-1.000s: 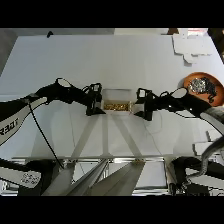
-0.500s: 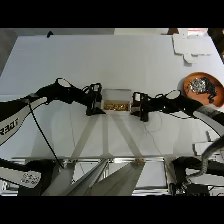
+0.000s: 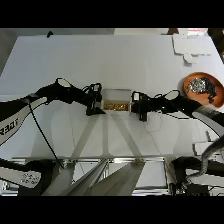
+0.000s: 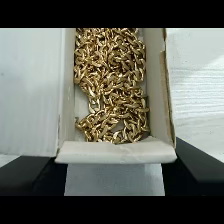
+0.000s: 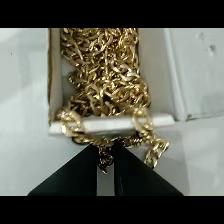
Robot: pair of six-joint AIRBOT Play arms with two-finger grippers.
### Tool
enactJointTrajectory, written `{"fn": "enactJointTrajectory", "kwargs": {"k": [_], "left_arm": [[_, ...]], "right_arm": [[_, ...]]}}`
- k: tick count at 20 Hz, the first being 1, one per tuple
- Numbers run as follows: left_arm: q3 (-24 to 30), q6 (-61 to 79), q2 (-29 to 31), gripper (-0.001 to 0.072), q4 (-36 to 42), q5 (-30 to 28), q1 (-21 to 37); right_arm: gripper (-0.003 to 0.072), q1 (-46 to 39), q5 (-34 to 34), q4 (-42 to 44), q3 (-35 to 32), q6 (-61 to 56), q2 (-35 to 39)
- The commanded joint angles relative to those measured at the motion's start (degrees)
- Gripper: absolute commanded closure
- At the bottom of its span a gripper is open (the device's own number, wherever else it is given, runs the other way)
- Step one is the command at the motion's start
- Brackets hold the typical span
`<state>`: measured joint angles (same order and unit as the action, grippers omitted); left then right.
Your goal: Fold the box and place the chain.
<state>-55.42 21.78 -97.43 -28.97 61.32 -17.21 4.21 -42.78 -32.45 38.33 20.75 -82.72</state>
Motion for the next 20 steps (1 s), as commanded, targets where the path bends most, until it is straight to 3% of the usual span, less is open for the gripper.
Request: {"fn": "enactJointTrajectory", "kwargs": {"k": [1,5,11,20], "left_arm": [[0.0,0.0,0.0,0.0502,0.0,0.0,0.0],[0.0,0.0,0.0,0.0502,0.0,0.0,0.0],[0.0,0.0,0.0,0.0502,0.0,0.0,0.0],[0.0,0.0,0.0,0.0502,0.0,0.0,0.0]], "right_arm": [[0.0675,0.0,2.0,-6.6,0.1,-9.6,3.8],[0.0675,0.0,1.8,-9.3,0.1,-19.1,10.1],[0.0674,2.5,1.6,-5.8,1.2,-23.8,18.6],[0.0673,15.8,2.6,-6.4,12.8,-33.1,9.9]]}}
